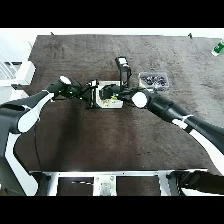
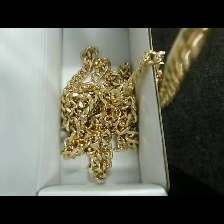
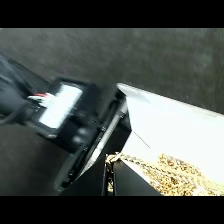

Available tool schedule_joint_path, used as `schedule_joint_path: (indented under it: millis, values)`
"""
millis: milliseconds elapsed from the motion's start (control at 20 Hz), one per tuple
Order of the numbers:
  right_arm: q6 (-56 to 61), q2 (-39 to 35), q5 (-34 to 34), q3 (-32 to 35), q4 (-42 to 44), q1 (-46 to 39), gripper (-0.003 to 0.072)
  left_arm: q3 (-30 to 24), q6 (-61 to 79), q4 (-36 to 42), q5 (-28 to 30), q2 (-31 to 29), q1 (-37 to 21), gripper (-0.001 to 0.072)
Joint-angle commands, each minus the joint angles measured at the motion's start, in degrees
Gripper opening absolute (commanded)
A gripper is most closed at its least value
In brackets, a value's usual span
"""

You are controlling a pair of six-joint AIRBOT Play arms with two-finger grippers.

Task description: Fold the box and place the chain.

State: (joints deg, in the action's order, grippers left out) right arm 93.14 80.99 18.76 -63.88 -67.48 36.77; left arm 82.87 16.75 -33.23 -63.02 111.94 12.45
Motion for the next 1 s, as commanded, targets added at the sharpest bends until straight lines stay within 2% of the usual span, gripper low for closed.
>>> schedule_joint_path:
  millis: [0,300,450,650,700,750,800,850,950]
  values:
    - [1.4,1.7,-1.8,-0.8,0.0,-1.0,0.0009,0.0,0.0,0.0,0.0,0.0,0.0,0.0527]
    - [0.7,-6.8,-1.0,-3.0,-0.9,-1.9,0.0009,0.0,0.0,0.0,0.0,0.0,0.0,0.0527]
    - [0.7,-4.3,0.2,-2.3,-1.1,-2.1,0.0009,0.0,0.0,0.0,0.0,0.0,0.0,0.0527]
    - [0.9,3.2,0.2,-1.3,-0.9,-2.1,0.0012,0.0,0.0,0.0,0.0,0.0,0.0,0.0527]
    - [1.0,4.7,0.6,-1.4,-0.8,-2.1,0.0115,0.0,0.0,0.0,0.0,0.0,0.0,0.0527]
    - [0.9,5.2,1.3,-1.3,-0.9,-2.3,0.0376,0.0,0.0,0.0,0.0,0.0,0.0,0.0527]
    - [0.9,5.0,1.9,-1.3,-1.2,-2.7,0.0408,0.0,0.0,0.0,0.0,0.0,-0.1,0.0527]
    - [0.9,4.5,2.2,-1.2,-1.7,-3.4,0.0339,0.0,0.0,0.0,0.0,0.0,0.0,0.0527]
    - [0.9,2.6,2.2,0.6,-4.3,-6.4,0.0336,0.0,0.0,-0.1,0.0,0.0,-0.1,0.0527]
